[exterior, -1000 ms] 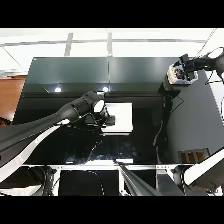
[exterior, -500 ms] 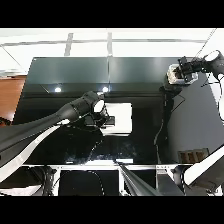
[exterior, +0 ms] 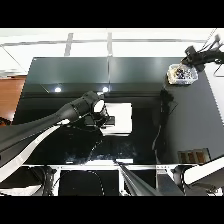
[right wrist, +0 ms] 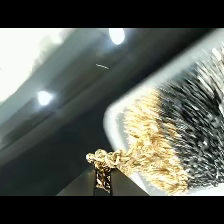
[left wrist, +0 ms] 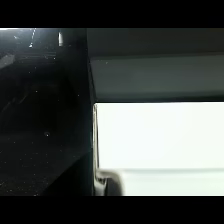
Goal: Fold the box and place the chain.
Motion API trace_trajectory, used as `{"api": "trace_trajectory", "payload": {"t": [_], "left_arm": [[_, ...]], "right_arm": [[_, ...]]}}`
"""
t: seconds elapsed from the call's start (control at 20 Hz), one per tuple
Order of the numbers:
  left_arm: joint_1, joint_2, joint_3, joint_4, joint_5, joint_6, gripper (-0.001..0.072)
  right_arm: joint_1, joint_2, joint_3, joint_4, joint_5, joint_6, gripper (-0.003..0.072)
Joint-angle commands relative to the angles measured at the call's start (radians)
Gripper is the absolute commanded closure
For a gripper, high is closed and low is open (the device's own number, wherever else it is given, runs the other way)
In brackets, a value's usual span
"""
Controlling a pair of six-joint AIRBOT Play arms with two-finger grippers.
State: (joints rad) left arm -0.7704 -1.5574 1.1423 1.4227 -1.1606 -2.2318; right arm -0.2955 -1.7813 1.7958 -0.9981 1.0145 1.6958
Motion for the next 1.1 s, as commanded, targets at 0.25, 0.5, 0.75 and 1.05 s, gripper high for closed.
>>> {"api": "trace_trajectory", "payload": {"t": [0.25, 0.5, 0.75, 1.05], "left_arm": [[0.0, 0.0, 0.001, 0.0, 0.0, 0.0, 0.0681], [0.0, 0.0, 0.001, 0.0, 0.0, 0.0, 0.068], [0.0, 0.0, 0.001, 0.0, 0.0, 0.0, 0.0681], [0.0, 0.0, 0.001, 0.0, -0.001, 0.0, 0.068]], "right_arm": [[0.013, 0.477, 0.001, 0.016, 0.001, -0.279, 0.0676], [0.026, 0.689, 0.001, 0.114, -0.057, -0.351, 0.0677], [0.047, 0.803, 0.001, 0.303, 0.013, -0.504, 0.0677], [0.063, 0.809, 0.0, 0.518, 0.23, -0.563, 0.0675]]}}
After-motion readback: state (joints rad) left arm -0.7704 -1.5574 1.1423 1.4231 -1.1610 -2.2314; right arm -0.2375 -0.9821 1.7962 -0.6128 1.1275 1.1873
